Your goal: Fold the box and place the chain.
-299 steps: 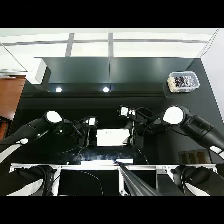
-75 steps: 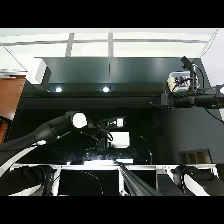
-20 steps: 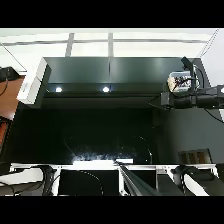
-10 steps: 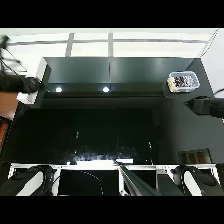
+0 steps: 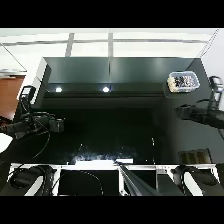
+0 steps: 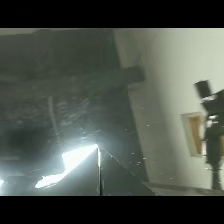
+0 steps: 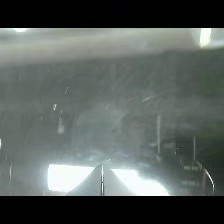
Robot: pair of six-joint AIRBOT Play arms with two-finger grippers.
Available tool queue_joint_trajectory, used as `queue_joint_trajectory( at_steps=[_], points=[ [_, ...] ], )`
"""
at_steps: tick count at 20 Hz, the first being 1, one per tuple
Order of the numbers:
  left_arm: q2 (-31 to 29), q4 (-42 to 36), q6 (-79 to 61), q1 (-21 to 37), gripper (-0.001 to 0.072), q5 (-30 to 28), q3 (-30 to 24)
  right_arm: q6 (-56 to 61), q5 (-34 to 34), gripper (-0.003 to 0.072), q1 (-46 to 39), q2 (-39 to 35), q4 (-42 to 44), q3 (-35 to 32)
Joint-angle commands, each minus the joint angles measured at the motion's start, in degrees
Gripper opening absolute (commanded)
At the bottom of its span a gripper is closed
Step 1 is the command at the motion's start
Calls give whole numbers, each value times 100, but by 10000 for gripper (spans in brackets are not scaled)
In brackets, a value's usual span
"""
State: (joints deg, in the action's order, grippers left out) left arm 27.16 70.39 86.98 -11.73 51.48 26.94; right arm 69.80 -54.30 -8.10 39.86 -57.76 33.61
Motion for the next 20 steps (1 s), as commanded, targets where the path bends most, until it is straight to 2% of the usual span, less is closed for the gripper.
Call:
queue_joint_trajectory(
  at_steps=[1, 4, 6, 10, 20],
  points=[
    [-170, 549, 203, -72, 21, -232, -184, -142, 350, 13, 776, 717, -671, -52],
    [-173, 1384, 308, -68, 22, -369, -181, -144, 793, 16, 964, 791, -1045, -52],
    [-170, 1812, 378, -68, 24, -481, -184, -144, 704, 15, 964, 791, -979, -52],
    [-168, 1593, 376, -70, 25, -306, -184, -144, 693, 16, 964, 791, -984, -52],
    [-162, 1569, 374, -70, 25, -313, -184, -144, 693, 16, 964, 791, -984, -52]
  ],
)
